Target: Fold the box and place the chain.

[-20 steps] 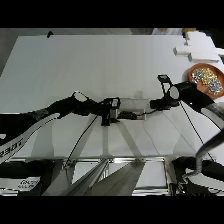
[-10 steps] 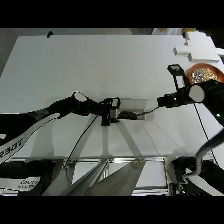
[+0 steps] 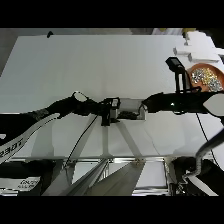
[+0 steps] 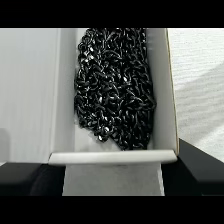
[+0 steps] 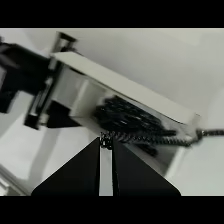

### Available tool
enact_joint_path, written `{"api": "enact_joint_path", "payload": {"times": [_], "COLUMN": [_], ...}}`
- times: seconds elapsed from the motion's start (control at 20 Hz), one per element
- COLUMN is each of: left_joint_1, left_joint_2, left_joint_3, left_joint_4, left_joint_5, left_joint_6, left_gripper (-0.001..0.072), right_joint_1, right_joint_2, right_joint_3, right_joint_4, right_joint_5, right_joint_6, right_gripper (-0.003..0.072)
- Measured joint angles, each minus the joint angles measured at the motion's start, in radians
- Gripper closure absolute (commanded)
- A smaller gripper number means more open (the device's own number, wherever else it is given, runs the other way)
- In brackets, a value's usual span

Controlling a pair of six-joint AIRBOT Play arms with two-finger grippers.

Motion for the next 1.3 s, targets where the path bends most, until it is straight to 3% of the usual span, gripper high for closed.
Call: {"api": "enact_joint_path", "payload": {"times": [0.25, 0.35, 0.45, 0.5, 0.7, 0.85, 1.1, 1.3], "left_joint_1": [0.0, 0.0, 0.0, 0.0, 0.0, 0.0, 0.0, 0.0], "left_joint_2": [0.0, 0.0, 0.0, 0.0, 0.0, 0.0, 0.0, 0.0], "left_joint_3": [0.0, 0.0, 0.0, 0.0, 0.0, 0.0, 0.0, 0.0], "left_joint_4": [0.0, 0.0, 0.0, 0.0, 0.0, 0.0, 0.0, 0.0], "left_joint_5": [0.0, 0.0, 0.0, 0.0, 0.0, 0.0, 0.0, 0.0], "left_joint_6": [0.0, 0.0, 0.0, 0.0, 0.0, 0.0, 0.0, 0.0], "left_gripper": [0.067, 0.067, 0.067, 0.067, 0.067, 0.067, 0.067, 0.067], "right_joint_1": [0.116, 0.131, 0.139, 0.142, 0.118, 0.026, -0.162, -0.21], "right_joint_2": [-0.062, -0.1, -0.134, -0.146, -0.157, -0.154, -0.191, -0.272], "right_joint_3": [-0.003, -0.003, -0.003, -0.003, 0.042, 0.127, 0.169, 0.127], "right_joint_4": [-0.027, -0.039, -0.045, -0.047, -0.078, -0.154, -0.304, -0.36], "right_joint_5": [-0.101, -0.112, -0.117, -0.12, -0.102, -0.004, 0.132, 0.11], "right_joint_6": [0.029, 0.037, 0.04, 0.043, 0.007, -0.008, -0.013, -0.073], "right_gripper": [0.0669, 0.0553, 0.0542, 0.0484, 0.05, 0.0662, 0.0672, 0.0669]}}
